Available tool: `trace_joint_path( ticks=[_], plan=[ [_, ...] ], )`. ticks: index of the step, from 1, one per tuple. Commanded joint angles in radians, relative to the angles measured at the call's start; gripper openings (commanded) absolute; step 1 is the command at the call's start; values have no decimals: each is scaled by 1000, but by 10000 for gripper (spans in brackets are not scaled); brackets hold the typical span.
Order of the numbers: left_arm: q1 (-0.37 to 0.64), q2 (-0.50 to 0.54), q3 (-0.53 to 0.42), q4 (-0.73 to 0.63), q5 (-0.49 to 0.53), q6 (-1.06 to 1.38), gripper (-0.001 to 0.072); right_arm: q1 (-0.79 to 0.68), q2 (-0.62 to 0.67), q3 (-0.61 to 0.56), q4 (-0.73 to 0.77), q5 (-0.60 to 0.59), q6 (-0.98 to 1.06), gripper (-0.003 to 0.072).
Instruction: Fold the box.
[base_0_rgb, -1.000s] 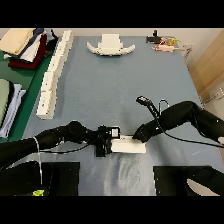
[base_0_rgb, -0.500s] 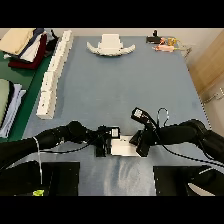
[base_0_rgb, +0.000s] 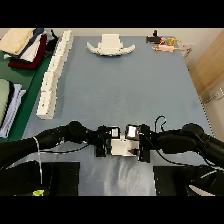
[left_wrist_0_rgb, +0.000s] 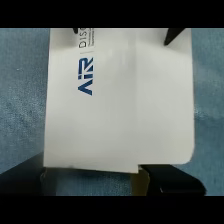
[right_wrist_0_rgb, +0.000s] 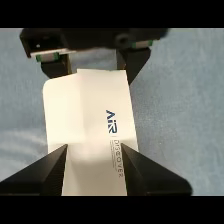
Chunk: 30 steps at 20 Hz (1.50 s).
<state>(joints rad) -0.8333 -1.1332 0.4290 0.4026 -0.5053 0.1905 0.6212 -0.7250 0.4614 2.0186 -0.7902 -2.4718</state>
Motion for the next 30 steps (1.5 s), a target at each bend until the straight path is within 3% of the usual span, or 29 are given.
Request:
trace_joint_path(
  ticks=[1,9,17,18,19,21,22,26,28,30],
  plan=[
    [0,0,0,0,0,0,596,50,-2,-1,-130,50,-41,529],
    [0,0,0,0,0,0,596,231,143,-159,-349,290,118,529],
    [0,0,0,0,0,0,596,233,107,-174,-457,319,123,501],
    [0,0,0,0,0,0,596,233,108,-174,-457,319,123,395],
    [0,0,0,0,0,0,596,233,109,-174,-457,319,123,341],
    [0,0,0,0,0,0,596,233,109,-174,-456,314,123,328],
    [0,0,0,0,0,0,596,233,109,-174,-455,311,123,261],
    [0,0,0,0,0,0,596,233,109,-174,-452,312,123,265],
    [0,0,0,0,0,0,596,233,118,-174,-445,314,122,355],
    [0,0,0,0,0,0,596,233,136,-174,-444,316,122,377]
  ],
)
